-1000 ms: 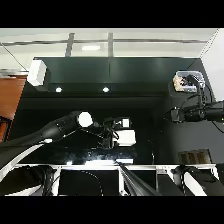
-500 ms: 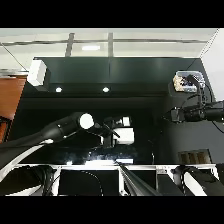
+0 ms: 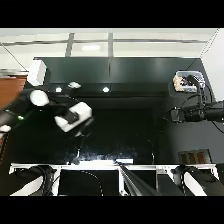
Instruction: Fold the box and place the chain.
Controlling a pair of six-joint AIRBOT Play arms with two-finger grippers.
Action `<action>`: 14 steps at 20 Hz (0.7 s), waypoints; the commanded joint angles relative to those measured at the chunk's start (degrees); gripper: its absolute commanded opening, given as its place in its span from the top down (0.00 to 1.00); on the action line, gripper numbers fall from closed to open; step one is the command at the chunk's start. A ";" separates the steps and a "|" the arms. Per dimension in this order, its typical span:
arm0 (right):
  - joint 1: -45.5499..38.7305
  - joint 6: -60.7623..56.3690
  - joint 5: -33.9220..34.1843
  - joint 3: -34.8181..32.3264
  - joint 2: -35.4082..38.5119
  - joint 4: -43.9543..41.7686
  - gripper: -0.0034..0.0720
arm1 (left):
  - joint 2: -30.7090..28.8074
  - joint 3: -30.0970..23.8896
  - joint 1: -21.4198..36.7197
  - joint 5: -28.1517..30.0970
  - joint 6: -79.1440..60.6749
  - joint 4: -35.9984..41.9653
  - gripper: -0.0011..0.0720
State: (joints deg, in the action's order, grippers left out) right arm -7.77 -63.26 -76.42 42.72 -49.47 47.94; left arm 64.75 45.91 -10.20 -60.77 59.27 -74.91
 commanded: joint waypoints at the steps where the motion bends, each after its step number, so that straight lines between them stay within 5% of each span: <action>1: -0.02 0.04 0.35 0.04 0.02 -0.02 0.94 | -2.40 0.04 19.26 -4.09 5.90 -4.50 0.64; 6: -0.02 -0.20 1.70 0.04 0.02 -0.07 0.94 | -1.03 0.11 37.16 6.10 5.84 0.52 0.64; 10: -0.02 -0.42 1.68 0.04 0.02 -0.04 0.94 | 4.37 2.25 37.42 17.07 2.95 3.48 0.65; 14: -0.02 -1.09 1.68 0.04 0.02 -0.07 0.94 | 10.75 6.67 37.40 21.27 -6.78 6.38 0.65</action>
State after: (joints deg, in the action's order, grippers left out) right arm -7.77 -63.92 -74.81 42.72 -49.47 47.90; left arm 71.46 49.82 26.46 -44.64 58.92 -70.59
